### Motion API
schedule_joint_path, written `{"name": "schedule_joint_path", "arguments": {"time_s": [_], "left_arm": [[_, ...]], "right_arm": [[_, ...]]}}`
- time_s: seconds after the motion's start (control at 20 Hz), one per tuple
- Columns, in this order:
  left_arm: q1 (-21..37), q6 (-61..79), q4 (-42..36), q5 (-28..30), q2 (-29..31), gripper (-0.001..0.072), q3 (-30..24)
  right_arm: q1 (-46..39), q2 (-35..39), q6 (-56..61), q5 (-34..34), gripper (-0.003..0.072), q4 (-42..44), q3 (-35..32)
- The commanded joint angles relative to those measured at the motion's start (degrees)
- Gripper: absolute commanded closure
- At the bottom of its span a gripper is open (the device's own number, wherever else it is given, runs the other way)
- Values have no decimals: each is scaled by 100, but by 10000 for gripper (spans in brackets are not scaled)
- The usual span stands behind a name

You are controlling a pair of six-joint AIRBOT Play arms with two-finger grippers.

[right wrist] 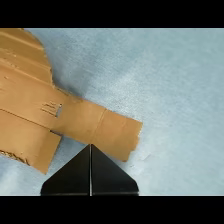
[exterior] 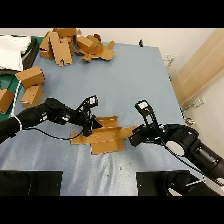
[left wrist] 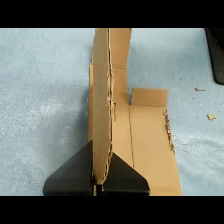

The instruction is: Fold the box.

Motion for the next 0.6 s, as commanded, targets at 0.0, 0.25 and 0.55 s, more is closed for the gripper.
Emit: {"name": "schedule_joint_path", "arguments": {"time_s": [0.0, 0.25, 0.55], "left_arm": [[0, -190, 210, -120, 2, 694, 31], [0, -212, 251, -164, 0, 694, 227], [372, -221, 295, -708, -70, 694, 269]], "right_arm": [[-2, 13, -153, 35, 683, -127, 2], [0, 13, -354, 37, 683, -92, 2], [0, 13, -354, 42, 683, -92, 2]]}}
